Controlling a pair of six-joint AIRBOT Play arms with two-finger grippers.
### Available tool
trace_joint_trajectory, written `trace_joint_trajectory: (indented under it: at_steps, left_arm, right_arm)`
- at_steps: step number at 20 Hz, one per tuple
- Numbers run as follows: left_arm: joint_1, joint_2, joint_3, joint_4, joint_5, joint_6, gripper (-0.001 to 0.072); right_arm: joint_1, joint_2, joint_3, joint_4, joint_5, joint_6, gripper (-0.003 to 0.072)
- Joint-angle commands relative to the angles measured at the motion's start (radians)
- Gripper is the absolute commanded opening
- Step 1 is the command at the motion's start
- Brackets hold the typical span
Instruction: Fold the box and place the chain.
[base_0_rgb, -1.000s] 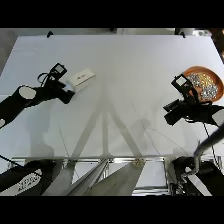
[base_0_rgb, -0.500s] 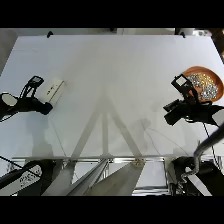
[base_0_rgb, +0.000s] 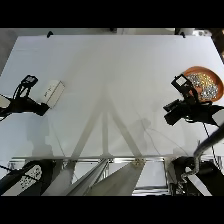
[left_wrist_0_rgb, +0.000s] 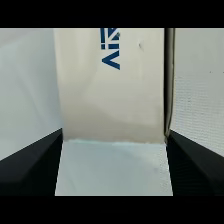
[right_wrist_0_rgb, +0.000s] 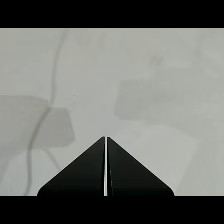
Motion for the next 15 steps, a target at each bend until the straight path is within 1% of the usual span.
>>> trace_joint_trajectory:
  at_steps: [1,5,8,12,15]
  left_arm:
    - [0.001,0.082,0.000,0.000,0.005,0.000,0.0692]
    - [-0.008,0.175,0.000,-0.068,0.005,0.000,0.0692]
    - [-0.061,0.220,0.000,-0.067,0.004,0.008,0.0692]
    - [-0.146,0.229,0.000,-0.063,0.015,0.011,0.0692]
    - [-0.176,0.229,0.000,-0.060,0.039,0.011,0.0692]
  right_arm:
    - [0.000,0.000,0.001,0.000,0.000,0.000,0.0017]
    - [0.000,0.000,0.001,0.000,0.000,0.000,0.0017]
    - [0.000,0.000,0.001,0.000,0.000,0.000,0.0017]
    - [0.000,0.000,0.001,0.000,0.000,0.000,0.0017]
    - [0.000,0.000,0.001,0.000,0.000,0.000,0.0017]
